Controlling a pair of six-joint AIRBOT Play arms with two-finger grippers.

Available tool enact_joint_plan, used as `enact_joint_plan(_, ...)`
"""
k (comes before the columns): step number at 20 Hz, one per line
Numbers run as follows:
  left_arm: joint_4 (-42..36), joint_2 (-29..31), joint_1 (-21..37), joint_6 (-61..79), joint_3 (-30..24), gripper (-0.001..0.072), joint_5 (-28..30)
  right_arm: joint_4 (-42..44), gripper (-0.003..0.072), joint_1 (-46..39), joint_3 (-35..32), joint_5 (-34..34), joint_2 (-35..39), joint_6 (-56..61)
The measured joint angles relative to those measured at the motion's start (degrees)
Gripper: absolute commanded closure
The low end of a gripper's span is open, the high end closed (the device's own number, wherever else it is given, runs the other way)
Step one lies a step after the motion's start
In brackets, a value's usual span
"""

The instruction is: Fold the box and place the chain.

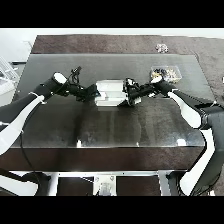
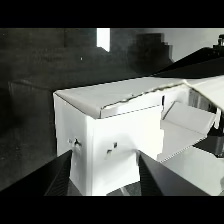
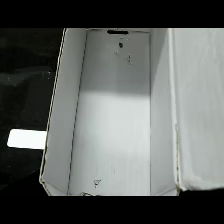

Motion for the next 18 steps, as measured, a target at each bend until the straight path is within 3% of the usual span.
enact_joint_plan(7,6.9,-0.1,-2.0,-6.6,3.5,0.0247,-1.4,0.0,0.0091,0.0,0.0,0.0,0.0,0.0)
enact_joint_plan(18,11.6,-0.6,-3.6,-11.2,4.7,0.0247,-1.4,0.0,0.0090,0.0,0.0,0.0,0.0,0.0)
